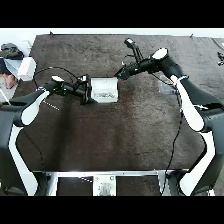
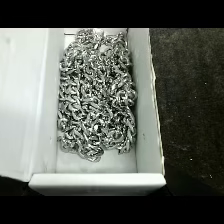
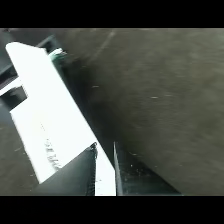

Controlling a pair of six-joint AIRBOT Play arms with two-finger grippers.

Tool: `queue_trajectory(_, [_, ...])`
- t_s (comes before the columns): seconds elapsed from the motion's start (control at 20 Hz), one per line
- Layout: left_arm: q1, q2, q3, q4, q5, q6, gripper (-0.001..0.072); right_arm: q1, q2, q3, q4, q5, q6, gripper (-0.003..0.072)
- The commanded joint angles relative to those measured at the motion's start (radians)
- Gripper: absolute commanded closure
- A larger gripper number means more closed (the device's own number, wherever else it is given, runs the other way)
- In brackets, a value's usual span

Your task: Fold the box and place the chain.

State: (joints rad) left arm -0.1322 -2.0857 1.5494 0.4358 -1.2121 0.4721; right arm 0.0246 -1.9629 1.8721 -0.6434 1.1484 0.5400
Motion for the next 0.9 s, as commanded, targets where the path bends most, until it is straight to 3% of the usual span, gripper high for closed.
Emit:
queue_trajectory(0.0, [0.0,-0.001,0.0,0.0,0.0,0.0,0.0353,0.017,-0.009,0.004,0.006,0.082,-0.074,0.051])
queue_trajectory(0.2, [0.0,-0.001,0.0,0.0,0.0,0.0,0.0353,0.058,-0.009,0.004,-0.032,0.164,-0.124,0.0509])
queue_trajectory(0.3, [0.0,-0.001,0.0,0.0,0.0,0.0,0.0353,0.082,-0.009,0.004,-0.066,0.165,-0.156,0.0495])
queue_trajectory(0.35, [0.0,-0.001,0.0,0.0,0.0,0.0,0.0353,0.091,-0.009,0.004,-0.067,0.165,-0.177,0.045])
queue_trajectory(0.8, [0.0,-0.001,0.0,0.0,0.0,0.0,0.0353,0.149,-0.009,0.004,-0.143,0.108,-0.284,0.0447])
queue_trajectory(0.85, [0.0,-0.001,0.0,0.0,0.0,0.0,0.0353,0.149,-0.01,0.004,-0.147,0.109,-0.301,0.0378])
